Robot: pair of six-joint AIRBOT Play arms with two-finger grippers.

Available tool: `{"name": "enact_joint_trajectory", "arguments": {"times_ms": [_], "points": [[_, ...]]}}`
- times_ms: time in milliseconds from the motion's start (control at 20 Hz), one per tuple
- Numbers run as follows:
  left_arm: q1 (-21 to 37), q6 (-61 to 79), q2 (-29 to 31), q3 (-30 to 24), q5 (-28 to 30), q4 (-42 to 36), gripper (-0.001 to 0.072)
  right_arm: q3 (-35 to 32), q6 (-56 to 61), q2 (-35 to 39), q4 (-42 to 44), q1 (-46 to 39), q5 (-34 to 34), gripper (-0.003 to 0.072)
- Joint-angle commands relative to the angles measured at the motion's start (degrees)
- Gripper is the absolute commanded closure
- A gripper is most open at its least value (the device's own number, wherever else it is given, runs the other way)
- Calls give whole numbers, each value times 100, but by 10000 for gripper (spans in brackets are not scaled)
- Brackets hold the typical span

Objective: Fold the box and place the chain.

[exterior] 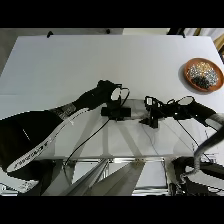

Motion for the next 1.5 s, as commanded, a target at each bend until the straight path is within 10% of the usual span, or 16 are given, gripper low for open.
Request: {"name": "enact_joint_trajectory", "arguments": {"times_ms": [0, 250, 500, 600, 750, 1450], "points": [[-26, -20, 4, 7, 39, 175, 501, -4, 15, 2, 15, 2, 2, 235], [-26, -35, 4, 7, 68, 190, 701, -4, 15, 2, 15, 2, 2, 235], [-26, -37, 4, 7, 70, 186, 701, -4, 15, 4, 15, 2, 2, 235], [-22, -35, 7, 7, 70, 114, 664, -4, 15, 2, 15, 2, 2, 235], [22, -35, 39, 7, 68, -20, 414, -4, 15, 2, 15, 2, 2, 235], [511, 341, 782, 7, -671, -199, 415, -4, 15, 4, 15, 2, 2, 235]]}}
